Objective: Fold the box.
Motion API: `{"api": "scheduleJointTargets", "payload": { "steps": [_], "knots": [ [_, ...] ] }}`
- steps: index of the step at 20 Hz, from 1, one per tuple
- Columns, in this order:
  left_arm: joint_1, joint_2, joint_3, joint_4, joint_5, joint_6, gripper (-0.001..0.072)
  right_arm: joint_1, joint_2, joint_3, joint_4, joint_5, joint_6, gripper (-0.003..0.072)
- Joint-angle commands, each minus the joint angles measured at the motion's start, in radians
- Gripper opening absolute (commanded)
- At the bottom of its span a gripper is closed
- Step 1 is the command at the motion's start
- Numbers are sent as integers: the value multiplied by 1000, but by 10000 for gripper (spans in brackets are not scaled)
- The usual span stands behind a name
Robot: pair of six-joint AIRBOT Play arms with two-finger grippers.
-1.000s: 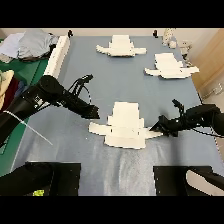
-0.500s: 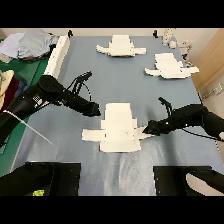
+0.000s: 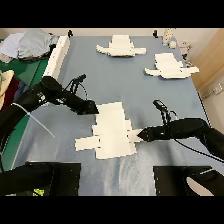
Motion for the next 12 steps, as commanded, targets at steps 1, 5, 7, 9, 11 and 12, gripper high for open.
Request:
{"api": "scheduleJointTargets", "payload": {
  "steps": [1,5,7,9,11,12],
  "knots": [
    [22,-103,0,-10,-15,45,421,15,14,-9,-3,20,10,-4],
    [29,-213,0,-158,-51,219,420,15,14,-9,-3,20,10,-4],
    [28,-260,5,-246,-76,308,420,15,14,-9,-3,18,13,-4],
    [29,-298,29,-319,-130,382,419,15,14,-9,-3,13,18,-4],
    [29,-306,51,-329,-163,414,419,15,14,-9,-3,5,18,-4],
    [29,-306,57,-328,-180,428,418,15,14,-9,-4,1,18,-4]
  ]
}}
